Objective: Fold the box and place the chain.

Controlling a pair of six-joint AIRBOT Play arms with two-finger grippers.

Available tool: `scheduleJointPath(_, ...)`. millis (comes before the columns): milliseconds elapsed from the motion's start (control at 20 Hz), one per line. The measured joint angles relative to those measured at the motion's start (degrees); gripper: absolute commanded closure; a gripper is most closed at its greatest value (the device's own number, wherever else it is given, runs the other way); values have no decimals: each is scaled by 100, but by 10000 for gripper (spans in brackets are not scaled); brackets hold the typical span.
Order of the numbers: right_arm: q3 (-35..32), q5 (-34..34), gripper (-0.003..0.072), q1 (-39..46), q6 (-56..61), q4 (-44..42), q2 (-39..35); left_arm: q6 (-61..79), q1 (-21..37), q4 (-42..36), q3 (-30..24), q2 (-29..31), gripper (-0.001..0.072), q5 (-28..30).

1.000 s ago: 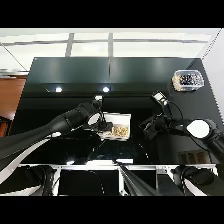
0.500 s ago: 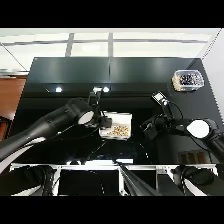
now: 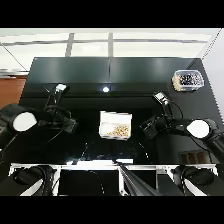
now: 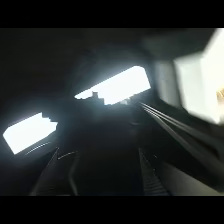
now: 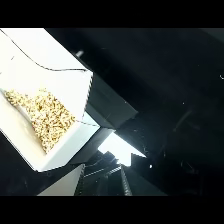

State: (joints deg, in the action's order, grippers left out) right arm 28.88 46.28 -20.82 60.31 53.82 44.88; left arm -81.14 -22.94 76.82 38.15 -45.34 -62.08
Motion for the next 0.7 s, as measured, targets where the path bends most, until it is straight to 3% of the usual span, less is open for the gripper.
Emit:
scheduleJointPath(150, 0, -4, 404, 0, 92, -2, 0, 3134, 466, -1534, -651, 72, 2, 442)
scheduleJointPath(350, 0, -2, 404, 0, 236, -4, 0, 6806, 321, -2743, -1071, -542, 0, 1067)
scheduleJointPath(500, 0, -4, 403, 0, 308, -31, 0, 8255, 184, -3141, -1056, -1327, -1, 1259)
scheduleJointPath(700, 0, 0, 404, 0, 363, -109, 0, 9077, 199, -3523, -787, -2181, -1, 1445)
